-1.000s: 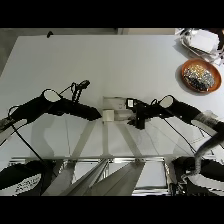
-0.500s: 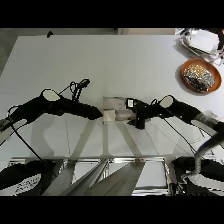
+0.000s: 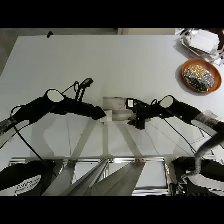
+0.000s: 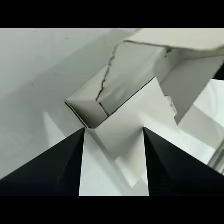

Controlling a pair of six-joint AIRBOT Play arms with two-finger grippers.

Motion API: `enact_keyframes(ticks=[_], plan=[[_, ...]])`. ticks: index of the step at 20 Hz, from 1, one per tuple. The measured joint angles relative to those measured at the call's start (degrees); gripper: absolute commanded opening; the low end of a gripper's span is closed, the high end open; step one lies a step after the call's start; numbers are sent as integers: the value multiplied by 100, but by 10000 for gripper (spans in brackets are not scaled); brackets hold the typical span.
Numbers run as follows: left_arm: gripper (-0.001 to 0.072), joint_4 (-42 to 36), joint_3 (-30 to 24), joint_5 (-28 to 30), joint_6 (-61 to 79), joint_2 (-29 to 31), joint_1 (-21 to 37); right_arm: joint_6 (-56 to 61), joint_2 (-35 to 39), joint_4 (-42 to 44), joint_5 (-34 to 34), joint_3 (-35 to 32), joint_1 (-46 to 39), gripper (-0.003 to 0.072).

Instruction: Fold the box and place the chain.

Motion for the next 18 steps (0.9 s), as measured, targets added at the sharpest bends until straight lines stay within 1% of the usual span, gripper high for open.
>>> enact_keyframes(ticks=[3,8,13,18], plan=[[412,564,153,184,-807,0,-269,-2,0,0,-2,0,0,403],[412,1696,575,356,-2225,-39,-595,0,0,2,-2,0,0,403],[412,2380,916,219,-3191,-317,-887,-2,0,2,-2,0,0,403],[412,2791,1198,26,-3934,-450,-1019,-2,0,2,0,0,0,403]])
